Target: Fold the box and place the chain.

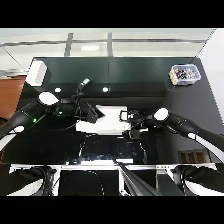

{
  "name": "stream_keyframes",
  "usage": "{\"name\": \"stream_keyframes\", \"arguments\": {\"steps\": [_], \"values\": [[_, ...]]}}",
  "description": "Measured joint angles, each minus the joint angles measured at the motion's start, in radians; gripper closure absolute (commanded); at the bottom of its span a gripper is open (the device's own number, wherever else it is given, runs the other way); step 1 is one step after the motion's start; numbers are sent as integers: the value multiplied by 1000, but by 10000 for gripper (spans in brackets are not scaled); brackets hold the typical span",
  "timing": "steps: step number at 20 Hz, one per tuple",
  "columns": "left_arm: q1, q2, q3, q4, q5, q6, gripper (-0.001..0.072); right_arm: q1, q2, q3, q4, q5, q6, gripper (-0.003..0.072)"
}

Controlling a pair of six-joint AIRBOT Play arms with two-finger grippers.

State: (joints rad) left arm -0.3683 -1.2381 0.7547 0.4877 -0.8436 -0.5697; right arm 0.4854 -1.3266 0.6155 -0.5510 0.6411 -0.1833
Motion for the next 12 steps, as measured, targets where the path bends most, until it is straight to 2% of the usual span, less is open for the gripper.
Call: {"name": "stream_keyframes", "arguments": {"steps": [2,4,9,12], "values": [[-2,-18,-3,8,98,14,682,0,0,0,0,1,0,506],[-3,-48,-4,31,121,16,682,0,0,0,-1,2,0,505],[-4,-129,-4,62,77,21,684,0,0,0,-2,4,-1,505],[9,-100,24,118,42,33,684,0,0,0,-2,4,-2,505]]}}
